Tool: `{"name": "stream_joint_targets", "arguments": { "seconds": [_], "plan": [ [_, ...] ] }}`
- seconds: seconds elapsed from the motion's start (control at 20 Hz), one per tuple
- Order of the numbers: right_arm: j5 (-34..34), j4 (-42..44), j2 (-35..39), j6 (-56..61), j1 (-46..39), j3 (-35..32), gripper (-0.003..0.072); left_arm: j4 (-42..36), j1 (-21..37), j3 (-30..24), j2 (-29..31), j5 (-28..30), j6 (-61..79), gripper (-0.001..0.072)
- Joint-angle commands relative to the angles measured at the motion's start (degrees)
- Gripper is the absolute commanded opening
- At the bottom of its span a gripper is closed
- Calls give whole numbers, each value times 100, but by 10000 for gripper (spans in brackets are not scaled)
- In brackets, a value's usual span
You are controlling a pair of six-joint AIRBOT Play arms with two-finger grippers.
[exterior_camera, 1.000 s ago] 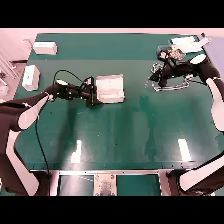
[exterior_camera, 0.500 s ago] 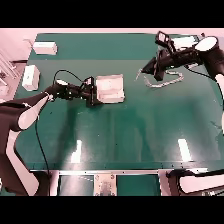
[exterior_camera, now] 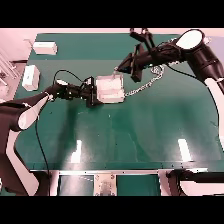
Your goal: Fold the box and place the chain.
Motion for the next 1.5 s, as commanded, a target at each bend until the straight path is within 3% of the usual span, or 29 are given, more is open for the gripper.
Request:
{"name": "stream_joint_targets", "arguments": {
  "seconds": [0.0,0.45,0.5,0.55,0.6,0.95,1.1,1.45],
  "plan": [
    [-155,66,-280,127,286,-7,8,0,4,2,0,2,2,469],
    [-470,-94,-1722,-33,116,-9,12,0,4,2,0,-2,2,470],
    [-433,-96,-1707,-50,83,-7,155,0,4,2,0,0,2,469],
    [-262,-98,-1663,-66,44,15,432,0,4,2,0,2,2,470],
    [-35,-96,-1589,-94,-15,52,576,0,4,2,0,0,2,470],
    [387,-739,-1300,-190,-916,0,576,0,4,2,0,0,2,470],
    [385,-699,-1467,-1073,-1360,-385,575,0,4,2,0,2,2,470],
    [227,-378,-2166,-2393,-1139,-621,576,0,4,2,0,2,2,469]
  ]
}}
